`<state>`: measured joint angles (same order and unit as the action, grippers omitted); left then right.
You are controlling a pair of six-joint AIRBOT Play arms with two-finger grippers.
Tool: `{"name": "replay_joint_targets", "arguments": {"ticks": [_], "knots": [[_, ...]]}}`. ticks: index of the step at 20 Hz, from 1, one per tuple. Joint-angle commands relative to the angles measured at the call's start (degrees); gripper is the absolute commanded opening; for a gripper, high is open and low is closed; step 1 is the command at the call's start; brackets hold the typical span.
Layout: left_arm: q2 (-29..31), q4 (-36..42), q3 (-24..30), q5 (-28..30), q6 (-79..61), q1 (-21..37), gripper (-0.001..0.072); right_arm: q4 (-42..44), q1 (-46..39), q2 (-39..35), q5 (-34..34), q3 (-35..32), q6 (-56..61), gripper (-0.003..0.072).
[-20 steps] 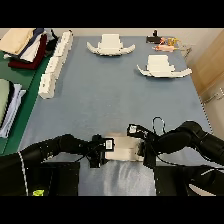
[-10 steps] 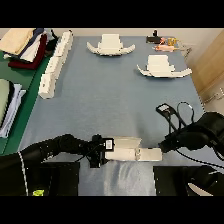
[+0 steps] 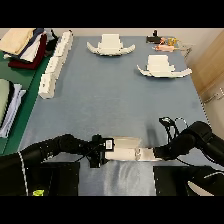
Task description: Fold the box.
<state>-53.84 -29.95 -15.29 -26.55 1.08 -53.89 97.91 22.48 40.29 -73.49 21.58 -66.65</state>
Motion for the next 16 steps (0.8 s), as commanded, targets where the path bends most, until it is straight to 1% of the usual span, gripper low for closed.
{"name": "replay_joint_targets", "arguments": {"ticks": [1,4,8,9,10,11,13,14,15,16], "knots": [[0.0,0.0,0.0,0.0,0.0,0.0,0.0531,9.8,-0.2,0.2,5.3,-0.7,-3.6,0.0004],[0.0,0.0,0.0,0.0,0.0,0.0,0.0531,13.7,-0.2,-0.6,5.0,0.8,-6.1,0.0004],[0.0,0.0,0.0,0.0,0.0,0.0,0.0531,14.0,-0.2,-3.5,5.0,4.1,-6.6,0.0008],[0.0,0.0,0.0,0.0,0.0,0.0,0.0531,14.0,-0.2,-4.1,4.9,4.8,-6.9,0.0071],[0.0,0.0,0.0,0.0,0.0,0.0,0.0531,14.0,-0.2,-4.4,4.8,5.5,-7.0,0.0181],[0.0,0.0,0.0,0.0,0.0,0.0,0.0532,14.2,-0.2,-4.6,4.6,5.9,-7.0,0.0232],[0.0,0.0,0.0,0.0,0.0,0.0,0.0531,15.1,-0.2,-4.5,4.6,6.0,-8.1,0.0234],[0.0,0.0,0.0,0.0,0.0,0.0,0.0532,15.5,-0.2,-4.5,4.6,6.0,-8.1,0.0250],[0.0,0.0,0.0,0.0,0.0,0.0,0.0531,15.9,-0.2,-4.5,4.7,6.0,-8.1,0.0361],[0.0,0.0,0.0,0.0,0.0,0.0,0.0532,16.5,-0.2,-4.5,5.1,6.0,-8.1,0.0443]]}}
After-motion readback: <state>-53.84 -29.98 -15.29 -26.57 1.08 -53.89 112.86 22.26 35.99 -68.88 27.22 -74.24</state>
